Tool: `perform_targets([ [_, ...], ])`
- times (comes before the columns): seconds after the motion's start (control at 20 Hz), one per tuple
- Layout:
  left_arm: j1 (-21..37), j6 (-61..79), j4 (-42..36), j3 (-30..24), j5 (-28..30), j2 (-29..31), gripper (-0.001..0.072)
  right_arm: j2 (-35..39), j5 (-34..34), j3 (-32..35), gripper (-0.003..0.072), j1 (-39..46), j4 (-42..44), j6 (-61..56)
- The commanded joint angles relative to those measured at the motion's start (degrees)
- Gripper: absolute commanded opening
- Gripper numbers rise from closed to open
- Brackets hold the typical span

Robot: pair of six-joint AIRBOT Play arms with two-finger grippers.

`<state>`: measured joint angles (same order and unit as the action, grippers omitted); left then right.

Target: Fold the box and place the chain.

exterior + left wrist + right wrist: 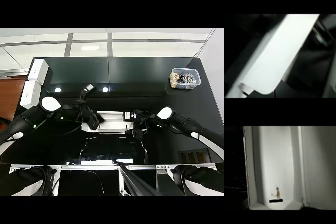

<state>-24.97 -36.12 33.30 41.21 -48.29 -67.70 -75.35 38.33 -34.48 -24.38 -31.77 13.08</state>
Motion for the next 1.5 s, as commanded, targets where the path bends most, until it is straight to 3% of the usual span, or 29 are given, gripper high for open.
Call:
perform_targets([
  [0.0, -0.4, 3.5, -3.2, -0.2, 17.2, -0.5, 0.0028, 0.0, 0.0, 0.0, 0.0450, 0.0, 0.0, 0.0],
  [0.1, -1.2, 4.4, 2.9, 0.3, 17.3, -2.6, 0.0028, 0.0, 0.0, 0.0, 0.0449, 0.0, 0.0, 0.0],
  [0.25, -1.4, -4.9, 14.1, 2.3, 11.0, -7.8, 0.0028, 0.0, 0.0, 0.0, 0.0450, 0.0, 0.0, 0.0],
  [0.4, -1.4, -5.2, 14.2, 4.2, 5.4, -11.6, 0.0028, 0.0, 0.0, 0.0, 0.0449, 0.0, 0.0, 0.0],
  [0.6, -1.3, -5.2, 15.1, 6.8, 5.2, -11.8, 0.0026, 0.0, 0.0, 0.0, 0.0450, 0.0, 0.0, 0.0],
  [0.8, 0.3, -10.9, 22.7, 10.0, -0.1, -5.4, 0.0026, 0.0, 0.0, 0.0, 0.0449, 0.0, 0.0, 0.0],
  [0.95, 4.5, -15.0, 31.9, 6.1, -2.1, 2.6, 0.0026, 0.0, 0.0, 0.0, 0.0449, 0.0, 0.0, 0.0],
  [1.05, 7.4, -10.7, 30.1, -0.2, -0.2, 6.4, 0.0028, 0.0, 0.0, 0.0, 0.0450, 0.0, 0.0, 0.0],
  [1.15, 7.2, 6.5, 23.3, -4.2, -3.2, 8.0, 0.0031, 0.0, 0.0, 0.0, 0.0450, 0.0, 0.0, 0.0],
  [1.2, 6.3, 14.9, 21.5, -5.2, -5.1, 7.9, 0.0137, 0.0, 0.0, 0.0, 0.0449, 0.0, 0.0, 0.0],
  [1.25, 4.8, 20.5, 21.6, -6.0, -4.5, 7.9, 0.0447, 0.0, 0.0, 0.0, 0.0450, 0.0, 0.0, 0.0],
  [1.3, 3.4, 25.7, 22.0, -6.6, -2.4, 7.8, 0.0702, 0.0, 0.0, 0.0, 0.0449, 0.0, 0.0, 0.0],
  [1.45, 1.8, 32.8, 20.0, -5.8, 0.1, 4.9, 0.0709, 0.0, 0.0, 0.0, 0.0450, 0.0, 0.0, 0.0],
])
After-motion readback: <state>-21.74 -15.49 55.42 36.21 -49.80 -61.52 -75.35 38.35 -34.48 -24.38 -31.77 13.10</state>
